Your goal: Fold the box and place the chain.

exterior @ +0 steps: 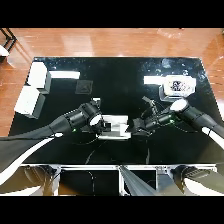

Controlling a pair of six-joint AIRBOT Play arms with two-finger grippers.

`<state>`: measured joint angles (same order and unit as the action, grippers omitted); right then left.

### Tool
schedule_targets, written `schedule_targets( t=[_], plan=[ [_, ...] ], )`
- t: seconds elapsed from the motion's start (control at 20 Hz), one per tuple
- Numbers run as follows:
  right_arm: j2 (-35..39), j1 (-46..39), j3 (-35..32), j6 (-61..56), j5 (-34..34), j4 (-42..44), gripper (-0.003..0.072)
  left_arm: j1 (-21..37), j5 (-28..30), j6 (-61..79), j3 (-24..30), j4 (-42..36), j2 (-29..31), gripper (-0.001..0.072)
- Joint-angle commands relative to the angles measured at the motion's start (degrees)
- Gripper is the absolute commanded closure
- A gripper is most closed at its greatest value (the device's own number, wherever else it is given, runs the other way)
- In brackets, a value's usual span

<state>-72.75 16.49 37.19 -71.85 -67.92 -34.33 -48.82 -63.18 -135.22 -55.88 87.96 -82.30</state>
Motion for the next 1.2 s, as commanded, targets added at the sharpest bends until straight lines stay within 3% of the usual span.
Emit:
schedule_targets(
  t=[0.0,0.05,0.1,0.2,0.55,0.9,1.0,1.1,1.15],
  plan=[
    [0.0,4.4,0.1,-4.3,7.0,0.2,-0.0006,0.1,0.1,0.0,0.0,0.0,0.0,0.0689],
    [0.0,5.7,0.2,-5.1,8.5,0.0,0.0092,0.1,0.1,0.0,0.0,0.0,0.0,0.0689],
    [0.0,7.0,0.6,-6.2,9.8,-0.3,0.0112,0.1,0.1,0.0,0.0,0.0,0.0,0.0689],
    [0.0,8.9,1.3,-9.0,12.2,-1.8,0.0112,0.1,0.1,0.0,0.0,0.0,0.0,0.0689],
    [0.0,17.8,6.4,-25.6,15.8,-23.2,0.0112,0.1,0.1,0.0,0.0,0.0,0.0,0.0689],
    [0.0,24.2,10.3,-38.3,12.7,-38.1,0.0114,0.0,-0.3,0.1,0.0,0.0,0.0,0.0689],
    [0.0,24.7,10.9,-40.4,11.6,-40.3,0.0218,0.1,-0.3,0.1,0.0,0.0,0.0,0.0689],
    [-0.1,24.7,10.9,-42.4,11.0,-41.2,0.0240,0.0,-0.2,0.1,0.0,0.0,0.0,0.0689],
    [-0.1,24.7,10.9,-43.0,11.0,-41.3,0.0292,0.0,0.0,0.1,0.0,0.0,0.0,0.0690]
  ],
)
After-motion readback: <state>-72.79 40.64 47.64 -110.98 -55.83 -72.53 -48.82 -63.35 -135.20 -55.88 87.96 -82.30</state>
